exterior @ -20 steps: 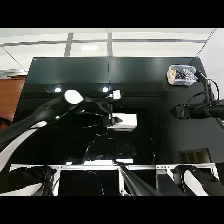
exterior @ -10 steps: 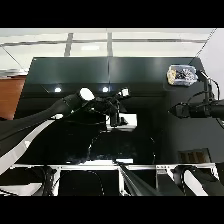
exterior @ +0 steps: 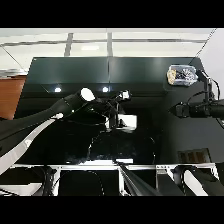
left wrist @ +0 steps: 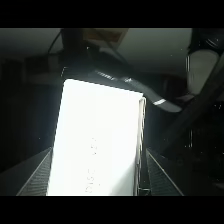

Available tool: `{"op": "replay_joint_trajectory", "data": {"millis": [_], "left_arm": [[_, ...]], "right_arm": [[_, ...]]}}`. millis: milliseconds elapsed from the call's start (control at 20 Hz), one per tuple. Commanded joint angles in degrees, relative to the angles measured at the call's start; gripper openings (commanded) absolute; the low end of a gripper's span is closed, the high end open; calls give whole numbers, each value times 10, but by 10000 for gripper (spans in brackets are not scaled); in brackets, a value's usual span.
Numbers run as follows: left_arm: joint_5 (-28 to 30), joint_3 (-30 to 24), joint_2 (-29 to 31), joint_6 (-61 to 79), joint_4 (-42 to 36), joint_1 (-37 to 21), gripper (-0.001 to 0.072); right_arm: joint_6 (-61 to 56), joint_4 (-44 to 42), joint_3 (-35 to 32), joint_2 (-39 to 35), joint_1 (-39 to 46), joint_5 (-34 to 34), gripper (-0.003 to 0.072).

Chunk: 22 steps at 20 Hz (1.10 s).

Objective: Fold the box and place the chain.

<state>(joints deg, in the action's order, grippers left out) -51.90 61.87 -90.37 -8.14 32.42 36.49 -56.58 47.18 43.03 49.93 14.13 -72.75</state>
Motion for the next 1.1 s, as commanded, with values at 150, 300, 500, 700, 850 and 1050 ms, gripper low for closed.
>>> {"op": "replay_joint_trajectory", "data": {"millis": [150,300,500,700,850,1050], "left_arm": [[-7,0,0,14,68,12,707],[4,0,0,17,117,23,707],[57,0,-1,17,153,41,707],[85,18,2,-66,186,56,402],[73,70,12,-254,268,23,336],[52,136,13,-431,385,-137,335]], "right_arm": [[0,0,0,0,0,2,12],[0,0,0,0,0,2,12],[0,0,0,0,0,2,12],[0,0,0,0,0,9,12],[0,-2,0,0,0,22,12],[0,-26,0,0,0,40,12]]}}
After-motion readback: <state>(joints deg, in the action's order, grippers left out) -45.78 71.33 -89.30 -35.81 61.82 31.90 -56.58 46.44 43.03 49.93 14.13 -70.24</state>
